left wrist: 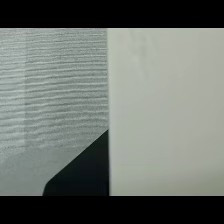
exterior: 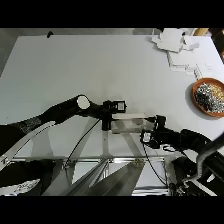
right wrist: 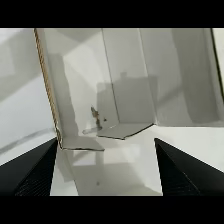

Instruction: Fold the box and place the chain.

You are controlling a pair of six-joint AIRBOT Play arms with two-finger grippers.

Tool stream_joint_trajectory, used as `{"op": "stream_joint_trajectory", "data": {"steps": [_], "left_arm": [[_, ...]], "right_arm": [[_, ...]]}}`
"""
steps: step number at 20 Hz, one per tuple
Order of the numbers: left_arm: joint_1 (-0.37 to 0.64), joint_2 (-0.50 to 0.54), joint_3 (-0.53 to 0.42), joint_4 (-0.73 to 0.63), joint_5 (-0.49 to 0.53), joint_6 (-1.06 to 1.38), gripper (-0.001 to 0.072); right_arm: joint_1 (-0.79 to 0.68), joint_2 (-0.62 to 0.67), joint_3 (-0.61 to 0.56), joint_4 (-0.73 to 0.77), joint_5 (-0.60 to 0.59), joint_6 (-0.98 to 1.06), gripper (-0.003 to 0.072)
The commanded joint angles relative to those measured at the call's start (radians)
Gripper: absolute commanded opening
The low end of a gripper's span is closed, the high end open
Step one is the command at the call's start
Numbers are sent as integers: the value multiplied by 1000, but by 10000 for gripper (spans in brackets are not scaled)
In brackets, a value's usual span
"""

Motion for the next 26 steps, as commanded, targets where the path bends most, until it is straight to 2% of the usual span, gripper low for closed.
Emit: {"op": "stream_joint_trajectory", "data": {"steps": [1, 4, 9, 14, 21, 23, 26], "left_arm": [[0, 0, 0, 0, 0, 0, 12], [0, 0, 0, 0, 0, 0, 12], [0, 0, 0, 0, 0, 0, 12], [0, 0, 0, 0, 0, 0, 12], [-1, 0, 0, 0, 0, 0, 12], [0, 0, 0, 0, 0, 0, 12], [0, 0, 0, 0, 0, 0, 12]], "right_arm": [[-58, 1, 1, 190, -5, -180, 654], [-115, -8, 1, 305, -2, -309, 654], [-205, -68, 1, 357, 6, -363, 654], [-213, -119, 1, 510, 79, -623, 653], [-218, -172, 21, 537, 90, -644, 653], [-259, -185, 44, 539, 136, -644, 653], [-313, -187, 53, 539, 141, -644, 653]]}}
